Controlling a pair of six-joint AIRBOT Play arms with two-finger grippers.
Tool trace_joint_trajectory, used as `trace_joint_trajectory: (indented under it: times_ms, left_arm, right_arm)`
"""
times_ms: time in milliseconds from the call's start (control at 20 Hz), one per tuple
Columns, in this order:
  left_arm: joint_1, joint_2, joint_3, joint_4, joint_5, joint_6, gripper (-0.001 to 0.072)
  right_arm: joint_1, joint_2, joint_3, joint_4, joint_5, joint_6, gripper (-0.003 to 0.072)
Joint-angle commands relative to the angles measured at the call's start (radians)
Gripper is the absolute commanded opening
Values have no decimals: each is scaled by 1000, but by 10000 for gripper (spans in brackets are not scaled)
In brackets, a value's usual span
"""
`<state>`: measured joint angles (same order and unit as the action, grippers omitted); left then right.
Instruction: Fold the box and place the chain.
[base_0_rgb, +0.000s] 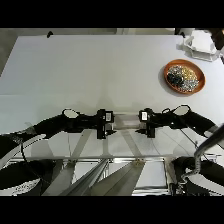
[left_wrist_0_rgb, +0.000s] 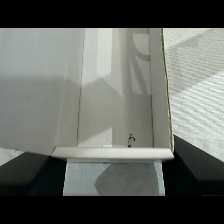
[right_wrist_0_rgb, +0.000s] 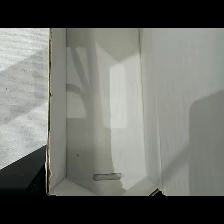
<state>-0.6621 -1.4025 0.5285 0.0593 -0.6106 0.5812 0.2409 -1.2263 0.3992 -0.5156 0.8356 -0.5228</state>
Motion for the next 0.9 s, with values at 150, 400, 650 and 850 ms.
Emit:
trace_joint_trajectory:
  times_ms: [150,400,650,850]
  left_arm:
    - [0,-1,0,1,1,1,150]
    - [0,-1,0,1,1,1,150]
    - [0,-1,0,1,1,1,150]
    - [0,-1,0,1,1,1,150]
  right_arm:
    - [1,0,0,23,35,35,350]
    - [1,25,0,14,10,119,684]
    - [1,79,0,-82,8,180,685]
    - [1,97,0,-227,10,337,685]
